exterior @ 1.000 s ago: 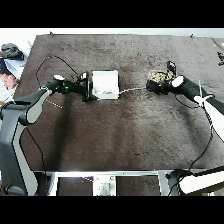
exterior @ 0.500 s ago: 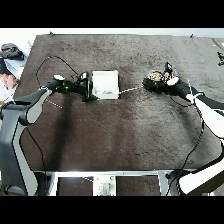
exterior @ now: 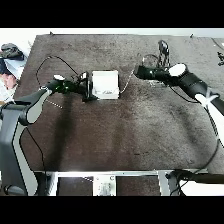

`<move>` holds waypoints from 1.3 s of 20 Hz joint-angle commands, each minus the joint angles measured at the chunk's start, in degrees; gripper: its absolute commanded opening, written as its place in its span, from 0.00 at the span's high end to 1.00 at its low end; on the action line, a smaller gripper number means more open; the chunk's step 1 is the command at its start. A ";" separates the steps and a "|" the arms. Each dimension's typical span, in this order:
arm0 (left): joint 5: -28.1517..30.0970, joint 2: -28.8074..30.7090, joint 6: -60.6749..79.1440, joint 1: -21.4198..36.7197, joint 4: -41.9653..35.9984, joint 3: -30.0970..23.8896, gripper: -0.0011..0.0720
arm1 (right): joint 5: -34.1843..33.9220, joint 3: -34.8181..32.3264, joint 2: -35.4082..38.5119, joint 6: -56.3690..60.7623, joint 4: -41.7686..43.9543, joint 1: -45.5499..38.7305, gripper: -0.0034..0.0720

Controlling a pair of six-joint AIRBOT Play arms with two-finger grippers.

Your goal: Fold the box and place the chain.

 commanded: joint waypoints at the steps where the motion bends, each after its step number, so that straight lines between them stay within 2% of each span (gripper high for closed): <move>1: 0.00 -0.04 0.00 0.02 0.02 0.00 0.41 | -1.99 0.92 7.45 -1.53 0.22 6.40 0.94; 8: 0.00 -0.04 0.00 0.02 0.02 0.00 0.41 | -9.27 6.01 5.81 -2.80 -0.17 17.31 0.94; 11: 0.00 -0.04 0.00 0.02 0.00 0.00 0.41 | -9.40 6.23 1.97 -2.73 -0.17 20.04 0.94; 15: 0.00 -0.04 0.00 0.02 0.02 0.00 0.41 | -7.30 6.10 -4.42 -1.57 -0.48 18.84 0.94; 16: 0.00 -0.04 0.00 0.02 0.00 0.00 0.41 | -5.46 6.10 -5.53 -1.44 -0.70 17.86 0.85; 17: 0.00 -0.04 0.00 0.02 0.02 0.00 0.41 | -3.56 6.05 -5.92 -1.42 -1.97 16.65 0.55; 18: 0.00 -0.04 0.00 0.02 0.00 0.00 0.41 | -1.97 5.79 -5.79 -0.94 -3.13 15.19 0.49; 22: 0.00 -0.04 0.00 0.02 0.00 0.00 0.41 | 2.60 2.05 -2.80 0.50 -7.21 7.02 0.48; 26: 0.00 -0.04 0.00 0.02 0.02 0.00 0.41 | 1.01 -6.43 -1.42 6.32 -9.49 -4.11 0.48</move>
